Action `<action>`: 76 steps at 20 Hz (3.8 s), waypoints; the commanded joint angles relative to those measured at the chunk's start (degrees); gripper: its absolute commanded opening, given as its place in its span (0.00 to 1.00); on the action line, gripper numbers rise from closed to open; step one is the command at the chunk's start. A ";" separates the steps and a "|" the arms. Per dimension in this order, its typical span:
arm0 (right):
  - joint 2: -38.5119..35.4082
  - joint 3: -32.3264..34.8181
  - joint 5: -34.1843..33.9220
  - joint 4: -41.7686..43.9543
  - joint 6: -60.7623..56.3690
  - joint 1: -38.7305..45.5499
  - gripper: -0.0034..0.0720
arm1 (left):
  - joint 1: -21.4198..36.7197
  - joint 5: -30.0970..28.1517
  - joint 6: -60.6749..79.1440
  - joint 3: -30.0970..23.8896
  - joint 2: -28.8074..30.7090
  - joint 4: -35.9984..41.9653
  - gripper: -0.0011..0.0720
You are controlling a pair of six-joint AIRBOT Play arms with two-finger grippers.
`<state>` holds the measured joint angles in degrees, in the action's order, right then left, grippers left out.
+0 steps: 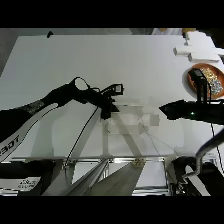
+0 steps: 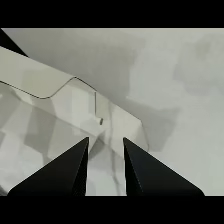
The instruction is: Fold the box and place the chain.
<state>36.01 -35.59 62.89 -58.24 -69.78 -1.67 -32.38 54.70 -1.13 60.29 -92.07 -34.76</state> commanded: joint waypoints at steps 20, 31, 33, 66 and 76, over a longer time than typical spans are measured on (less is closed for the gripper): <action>-0.04 -0.07 -0.79 -2.27 1.29 -0.04 0.37 | -1.29 -6.97 5.20 0.07 -4.28 6.80 0.02; -0.02 -0.02 5.44 -2.32 14.78 -0.42 0.37 | -1.27 -6.88 5.11 0.07 -4.22 6.84 0.03; 0.26 0.04 7.45 -1.73 20.61 -2.89 0.36 | -1.29 -6.86 5.11 0.07 -4.22 6.86 0.03; 12.48 13.33 -30.23 6.49 72.00 -15.52 0.97 | -1.29 -6.86 5.11 0.07 -4.22 6.86 0.03; 24.00 10.71 -18.60 20.92 93.50 -3.41 0.97 | -1.29 -6.88 5.11 0.07 -4.22 6.86 0.03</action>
<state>56.84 -24.60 40.42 -43.83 13.50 -7.51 -33.63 47.64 3.99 60.31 -96.33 -27.86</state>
